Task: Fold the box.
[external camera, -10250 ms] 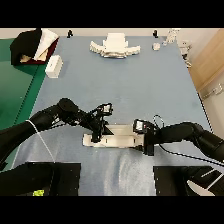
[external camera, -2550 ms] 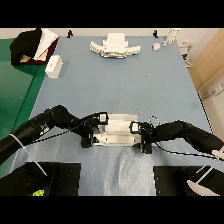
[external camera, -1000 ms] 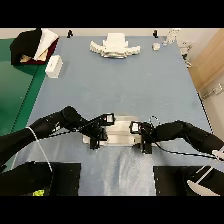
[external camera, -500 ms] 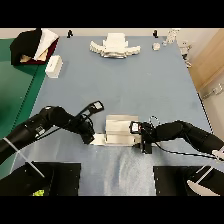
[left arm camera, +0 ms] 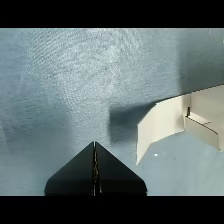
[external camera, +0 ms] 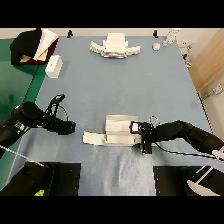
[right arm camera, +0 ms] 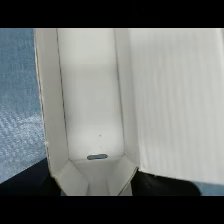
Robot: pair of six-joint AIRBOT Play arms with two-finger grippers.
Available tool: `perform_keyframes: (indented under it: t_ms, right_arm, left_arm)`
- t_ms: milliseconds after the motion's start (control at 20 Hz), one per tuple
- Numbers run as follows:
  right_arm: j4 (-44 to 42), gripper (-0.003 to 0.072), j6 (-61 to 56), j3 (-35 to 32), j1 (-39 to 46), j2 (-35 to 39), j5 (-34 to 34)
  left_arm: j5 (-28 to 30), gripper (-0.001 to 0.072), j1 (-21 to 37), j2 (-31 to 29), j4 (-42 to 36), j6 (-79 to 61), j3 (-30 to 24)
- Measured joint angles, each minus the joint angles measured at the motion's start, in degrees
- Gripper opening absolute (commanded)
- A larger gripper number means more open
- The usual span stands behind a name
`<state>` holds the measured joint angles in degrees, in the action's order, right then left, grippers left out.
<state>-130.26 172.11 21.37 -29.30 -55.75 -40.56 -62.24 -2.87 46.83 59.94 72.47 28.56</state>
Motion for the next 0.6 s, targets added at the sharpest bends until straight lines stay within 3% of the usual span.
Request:
perform_keyframes:
  t_ms: [200, 600]
  right_arm:
    - [0.0, 0.0517, 0.02, 0.0, 0.0, 0.0, 0.0]
    - [0.0, 0.0517, 0.02, 0.0, 0.0, 0.0, 0.0]
  left_arm:
    - [3.04, 0.0013, -1.14, 2.4, -8.46, -0.46, -4.13]
    - [13.99, 0.0013, -14.88, 6.62, -22.01, -0.76, -6.78]
